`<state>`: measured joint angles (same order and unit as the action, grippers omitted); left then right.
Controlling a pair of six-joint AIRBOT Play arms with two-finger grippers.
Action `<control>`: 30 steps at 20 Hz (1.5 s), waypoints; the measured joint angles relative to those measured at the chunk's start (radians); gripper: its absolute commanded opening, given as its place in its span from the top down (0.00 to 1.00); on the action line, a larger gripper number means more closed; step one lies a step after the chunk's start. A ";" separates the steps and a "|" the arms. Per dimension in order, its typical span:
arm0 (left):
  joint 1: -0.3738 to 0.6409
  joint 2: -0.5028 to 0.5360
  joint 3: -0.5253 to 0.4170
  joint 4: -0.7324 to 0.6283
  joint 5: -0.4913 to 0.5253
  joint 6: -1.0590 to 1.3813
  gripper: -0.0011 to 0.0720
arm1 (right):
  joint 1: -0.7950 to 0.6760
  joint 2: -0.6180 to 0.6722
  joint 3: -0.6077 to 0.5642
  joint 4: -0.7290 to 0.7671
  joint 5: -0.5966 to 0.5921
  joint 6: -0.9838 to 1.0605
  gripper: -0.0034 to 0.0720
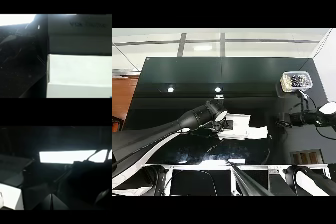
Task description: Fold the box and place the chain.
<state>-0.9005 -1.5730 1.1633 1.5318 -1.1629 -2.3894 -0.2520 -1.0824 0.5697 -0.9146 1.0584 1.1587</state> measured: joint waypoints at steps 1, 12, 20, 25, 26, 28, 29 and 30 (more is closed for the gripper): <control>0.000 0.000 0.000 0.000 -0.001 0.000 0.95 | -0.017 -0.005 -0.021 0.005 0.017 0.029 0.93; 0.000 0.000 0.000 0.000 -0.002 0.000 0.95 | 0.164 -0.111 -0.145 0.305 0.053 -0.086 0.93; 0.000 0.000 0.000 0.000 -0.002 0.000 0.94 | 0.218 -0.126 -0.097 0.449 0.071 -0.214 0.19; 0.000 0.000 0.000 0.000 -0.002 0.000 0.95 | 0.235 -0.127 -0.053 0.463 0.122 -0.222 0.22; 0.000 0.000 0.000 0.000 -0.002 0.000 0.95 | 0.250 -0.127 -0.049 0.464 0.122 -0.212 0.23; 0.000 0.000 0.000 0.000 -0.002 0.000 0.94 | 0.290 -0.127 -0.040 0.459 0.114 -0.181 0.23; 0.000 0.000 0.000 0.000 -0.002 0.000 0.94 | 0.315 -0.127 -0.034 0.447 0.104 -0.157 0.23; 0.000 0.000 0.000 0.000 -0.002 0.000 0.95 | 0.343 -0.127 -0.025 0.429 0.090 -0.129 0.23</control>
<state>-0.9005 -1.5730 1.1633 1.5318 -1.1648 -2.3894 0.0914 -1.2095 0.5449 -0.4858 1.1484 1.0294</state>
